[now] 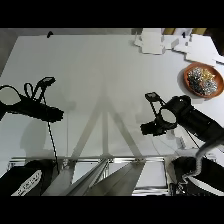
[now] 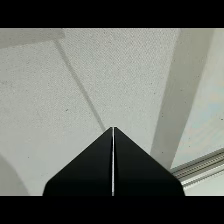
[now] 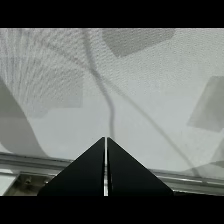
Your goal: Fold the box and place the chain.
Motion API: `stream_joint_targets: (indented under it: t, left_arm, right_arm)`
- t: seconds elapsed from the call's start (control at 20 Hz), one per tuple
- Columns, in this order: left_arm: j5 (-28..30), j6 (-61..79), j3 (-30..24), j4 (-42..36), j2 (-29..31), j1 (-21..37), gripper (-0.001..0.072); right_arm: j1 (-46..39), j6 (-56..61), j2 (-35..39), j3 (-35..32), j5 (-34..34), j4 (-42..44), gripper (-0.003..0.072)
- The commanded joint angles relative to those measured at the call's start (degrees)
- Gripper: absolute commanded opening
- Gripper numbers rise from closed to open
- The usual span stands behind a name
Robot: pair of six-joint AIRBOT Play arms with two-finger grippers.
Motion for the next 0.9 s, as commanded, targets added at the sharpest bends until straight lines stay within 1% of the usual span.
stream_joint_targets:
  t: [0.0, 0.15, 0.2, 0.25, 0.35, 0.45, 0.5, 0.55, 0.65, 0.7, 0.85]
  left_arm:
    - [0.0, 0.0, 0.0, 0.0, 0.0, 0.0, 0.0009]
    - [0.0, 0.0, 0.0, 0.0, 0.0, 0.0, 0.0009]
    - [0.0, 0.0, 0.0, 0.0, 0.0, 0.0, 0.0009]
    - [0.0, 0.0, 0.0, 0.0, 0.0, 0.0, 0.0009]
    - [0.0, 0.0, 0.0, 0.0, 0.0, 0.0, 0.0009]
    - [0.0, 0.0, 0.0, 0.0, 0.0, 0.0, 0.0009]
    - [0.0, 0.0, 0.0, 0.0, 0.0, 0.0, 0.0009]
    - [0.0, 0.0, 0.0, 0.0, 0.0, 0.0, 0.0009]
    - [0.0, 0.0, 0.0, 0.0, 0.0, 0.0, 0.0009]
    - [0.0, 0.0, 0.0, 0.0, 0.0, 0.0, 0.0009]
    - [0.0, 0.0, 0.0, 0.0, 0.0, 0.0, 0.0009]
  right_arm:
    - [0.1, 0.0, 0.0, 0.0, -0.2, 0.6, 0.0020]
    - [0.0, -1.1, 0.0, 0.2, -7.7, 1.9, 0.0021]
    - [0.0, -3.1, 0.0, 0.9, -8.0, 0.0, 0.0021]
    - [-0.2, -3.3, 0.0, 2.0, -7.0, -3.7, 0.0020]
    - [-3.2, -3.8, 0.0, 4.4, -2.3, -11.8, 0.0020]
    - [-9.2, -9.1, 0.0, 4.9, 1.0, -20.4, 0.0020]
    - [-13.4, -12.4, 0.0, 4.9, 3.0, -23.1, 0.0021]
    - [-17.8, -15.1, 0.0, 4.9, 4.0, -25.0, 0.0055]
    - [-27.9, -18.5, 0.0, 4.9, 4.2, -26.9, 0.0354]
    - [-33.3, -20.0, 0.0, 4.9, 3.5, -26.9, 0.0468]
    - [-47.4, -24.2, -0.2, 4.9, 0.4, -27.1, 0.0474]
